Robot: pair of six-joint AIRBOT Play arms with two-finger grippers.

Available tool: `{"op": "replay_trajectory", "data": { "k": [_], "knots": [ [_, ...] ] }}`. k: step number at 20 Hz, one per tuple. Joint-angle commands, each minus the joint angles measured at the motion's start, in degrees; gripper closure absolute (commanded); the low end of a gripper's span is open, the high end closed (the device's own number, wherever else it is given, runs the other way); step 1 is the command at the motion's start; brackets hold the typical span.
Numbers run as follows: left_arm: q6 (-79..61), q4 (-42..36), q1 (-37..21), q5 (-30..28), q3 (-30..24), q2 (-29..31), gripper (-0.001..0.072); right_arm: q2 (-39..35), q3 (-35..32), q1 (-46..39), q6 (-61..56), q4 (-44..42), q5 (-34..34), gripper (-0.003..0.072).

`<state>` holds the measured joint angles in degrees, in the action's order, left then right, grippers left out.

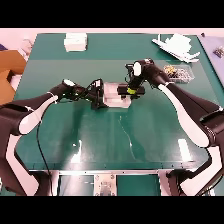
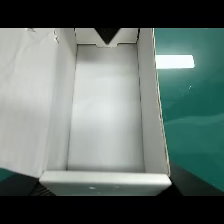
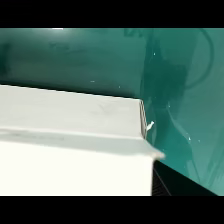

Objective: Fold the box and place the chain.

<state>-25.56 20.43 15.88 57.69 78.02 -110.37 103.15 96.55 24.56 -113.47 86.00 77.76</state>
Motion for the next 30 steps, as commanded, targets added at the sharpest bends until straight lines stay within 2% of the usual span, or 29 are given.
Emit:
{"op": "replay_trajectory", "data": {
  "k": [1,7,11,18,20,25,28,30],
  "knots": [
    [0.0,0.1,0.0,0.0,0.0,0.0,0.0181,-2.8,0.7,-0.7,0.3,2.3,3.2,0.0181],
    [0.0,0.1,0.0,0.0,0.0,0.0,0.0181,-12.3,3.6,-3.5,4.2,8.2,4.3,0.0185],
    [0.0,0.1,0.0,-0.1,0.0,0.0,0.018,-17.3,4.1,-8.9,10.0,9.7,4.2,0.0187],
    [0.0,0.1,0.0,-0.1,0.0,0.0,0.018,-18.3,3.9,-18.1,16.3,9.6,0.2,0.02],
    [0.0,0.1,0.0,-0.1,0.0,0.0,0.0181,-18.3,3.9,-19.9,18.5,9.6,-3.5,0.0276],
    [0.0,0.1,0.0,-0.1,0.0,0.0,0.018,-18.3,3.0,-21.4,23.5,7.8,-4.9,0.0276],
    [0.0,0.1,0.0,0.0,0.0,0.0,0.0181,-18.1,2.6,-22.3,16.9,3.8,1.1,0.0355],
    [0.0,0.1,0.0,-0.1,0.0,0.0,0.0181,-17.2,-0.7,-23.2,9.9,-1.9,5.2,0.0353]
  ]
}}
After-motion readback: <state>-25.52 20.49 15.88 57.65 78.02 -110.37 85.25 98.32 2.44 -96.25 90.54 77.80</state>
